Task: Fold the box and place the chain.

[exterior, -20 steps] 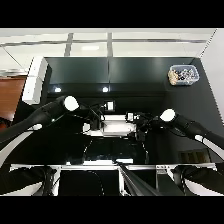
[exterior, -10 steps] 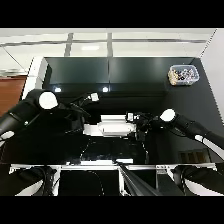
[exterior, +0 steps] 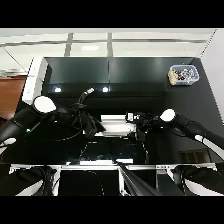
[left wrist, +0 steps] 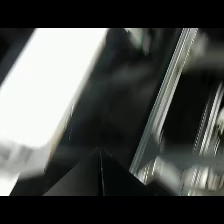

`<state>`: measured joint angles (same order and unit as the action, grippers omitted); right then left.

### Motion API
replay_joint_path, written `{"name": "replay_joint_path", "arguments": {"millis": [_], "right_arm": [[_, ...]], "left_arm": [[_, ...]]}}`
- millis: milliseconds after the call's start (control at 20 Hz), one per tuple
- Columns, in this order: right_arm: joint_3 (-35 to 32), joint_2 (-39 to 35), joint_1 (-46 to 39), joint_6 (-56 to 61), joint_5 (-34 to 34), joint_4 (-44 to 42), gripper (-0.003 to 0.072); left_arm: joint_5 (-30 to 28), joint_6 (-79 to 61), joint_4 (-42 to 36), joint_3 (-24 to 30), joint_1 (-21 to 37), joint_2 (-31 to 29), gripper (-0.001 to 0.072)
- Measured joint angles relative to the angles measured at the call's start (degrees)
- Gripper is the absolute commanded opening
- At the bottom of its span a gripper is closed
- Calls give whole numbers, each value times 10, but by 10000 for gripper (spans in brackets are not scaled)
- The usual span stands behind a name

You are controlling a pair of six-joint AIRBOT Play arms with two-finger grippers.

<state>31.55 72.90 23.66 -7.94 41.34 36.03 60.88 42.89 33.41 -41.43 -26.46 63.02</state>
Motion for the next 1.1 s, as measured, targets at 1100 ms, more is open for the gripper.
{"name": "replay_joint_path", "arguments": {"millis": [1100], "right_arm": [[0,0,0,0,0,0,179]], "left_arm": [[-230,-13,-99,22,-10,105,26]]}}
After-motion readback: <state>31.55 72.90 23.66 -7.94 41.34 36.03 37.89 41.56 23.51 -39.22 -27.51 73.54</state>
